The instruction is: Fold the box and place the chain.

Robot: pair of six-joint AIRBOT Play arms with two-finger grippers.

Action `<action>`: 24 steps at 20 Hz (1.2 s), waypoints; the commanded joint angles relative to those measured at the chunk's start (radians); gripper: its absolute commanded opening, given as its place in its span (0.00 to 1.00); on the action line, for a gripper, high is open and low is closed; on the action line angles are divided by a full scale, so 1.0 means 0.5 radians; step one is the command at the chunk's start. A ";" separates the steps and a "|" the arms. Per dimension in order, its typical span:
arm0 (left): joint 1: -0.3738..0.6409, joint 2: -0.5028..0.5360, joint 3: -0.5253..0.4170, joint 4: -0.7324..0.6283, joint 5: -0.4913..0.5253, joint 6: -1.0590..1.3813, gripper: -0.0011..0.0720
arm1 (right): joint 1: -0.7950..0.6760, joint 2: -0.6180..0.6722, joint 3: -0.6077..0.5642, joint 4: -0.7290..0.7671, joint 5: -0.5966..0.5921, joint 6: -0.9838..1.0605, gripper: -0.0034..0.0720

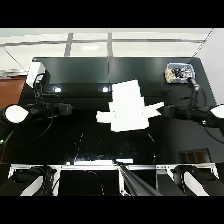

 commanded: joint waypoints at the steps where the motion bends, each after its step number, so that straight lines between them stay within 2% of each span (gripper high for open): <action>1: -0.003 -0.185 -0.001 -0.167 0.008 0.001 0.05 | 0.366 0.040 -0.110 0.040 -0.285 0.153 0.07; 2: -0.003 -0.241 0.000 -0.234 0.011 0.002 0.05 | 0.441 0.040 -0.121 0.040 -0.329 0.204 0.07; 3: -0.003 -0.294 0.005 -0.315 0.013 0.039 0.15 | 0.504 0.040 -0.129 0.040 -0.366 0.246 0.07; 5: -0.018 -0.416 0.067 -0.505 -0.024 0.367 0.99 | 0.627 0.040 -0.137 0.040 -0.424 0.280 0.07; 8: 0.002 -0.647 0.331 -0.582 -0.184 0.510 0.99 | 0.758 0.030 -0.140 0.025 -0.466 0.282 0.07; 11: 0.077 -1.045 0.655 -0.752 -0.713 0.519 0.97 | 0.786 0.025 -0.140 0.028 -0.467 0.291 0.07; 12: 0.089 -1.183 0.735 -0.797 -0.827 0.529 0.97 | 0.786 0.025 -0.140 0.028 -0.465 0.297 0.07; 16: 0.059 -1.510 0.900 -0.832 -1.041 0.587 0.97 | 0.786 0.025 -0.140 0.028 -0.464 0.297 0.07; 17: 0.044 -1.569 0.917 -0.900 -1.107 0.642 0.97 | 0.786 0.025 -0.140 0.031 -0.462 0.298 0.07; 20: 0.029 -1.697 0.929 -1.328 -1.363 0.987 0.96 | 0.786 0.025 -0.140 0.031 -0.462 0.298 0.07; 21: 0.019 -1.734 0.953 -1.355 -1.480 1.071 0.85 | 0.786 0.025 -0.140 0.031 -0.462 0.298 0.07; 22: 0.004 -1.757 0.990 -1.277 -1.574 1.141 0.84 | 0.786 0.025 -0.140 0.031 -0.462 0.298 0.07; 23: -0.019 -1.768 1.034 -1.137 -1.624 1.163 0.78 | 0.786 0.025 -0.140 0.032 -0.462 0.298 0.07; 24: -0.042 -1.768 1.072 -0.994 -1.637 1.167 0.66 | 0.786 0.025 -0.140 0.032 -0.462 0.298 0.07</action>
